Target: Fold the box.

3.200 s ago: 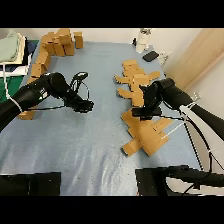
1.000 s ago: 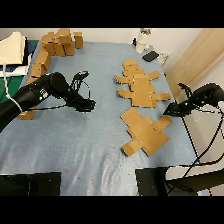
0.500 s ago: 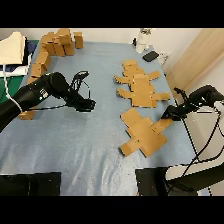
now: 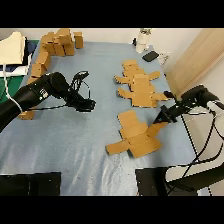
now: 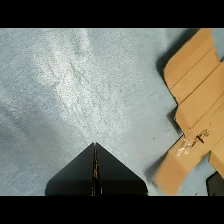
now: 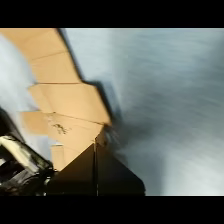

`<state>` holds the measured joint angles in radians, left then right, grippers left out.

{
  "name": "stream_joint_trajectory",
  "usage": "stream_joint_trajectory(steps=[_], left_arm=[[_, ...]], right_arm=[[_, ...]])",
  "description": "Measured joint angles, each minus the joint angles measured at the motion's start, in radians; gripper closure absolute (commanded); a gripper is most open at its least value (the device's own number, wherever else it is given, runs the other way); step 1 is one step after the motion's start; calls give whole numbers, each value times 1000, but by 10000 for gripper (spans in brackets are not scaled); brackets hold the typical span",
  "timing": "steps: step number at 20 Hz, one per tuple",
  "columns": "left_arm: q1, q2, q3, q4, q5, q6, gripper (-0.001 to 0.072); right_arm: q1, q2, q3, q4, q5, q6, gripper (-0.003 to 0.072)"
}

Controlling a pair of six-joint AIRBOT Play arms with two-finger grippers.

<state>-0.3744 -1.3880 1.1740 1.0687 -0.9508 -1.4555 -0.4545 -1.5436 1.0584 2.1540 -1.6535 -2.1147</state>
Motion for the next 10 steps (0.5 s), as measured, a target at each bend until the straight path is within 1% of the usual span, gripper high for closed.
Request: stream_joint_trajectory(steps=[1, 3, 6, 8, 10], left_arm=[[0, 0, 0, 0, -2, 0, 700], [0, 0, 0, 0, -7, 0, 700], [0, 0, 0, 0, -25, 0, 700], [0, 0, 0, 0, -38, 1, 700], [0, 0, 0, 0, -45, 2, 700]], right_arm=[[22, 5, -22, 44, 13, 11, 682], [82, 19, -79, 117, 87, 31, 682], [201, 63, -148, 205, 264, 59, 682], [280, 100, -167, 241, 364, 87, 682], [336, 140, -164, 254, 415, 126, 683]])
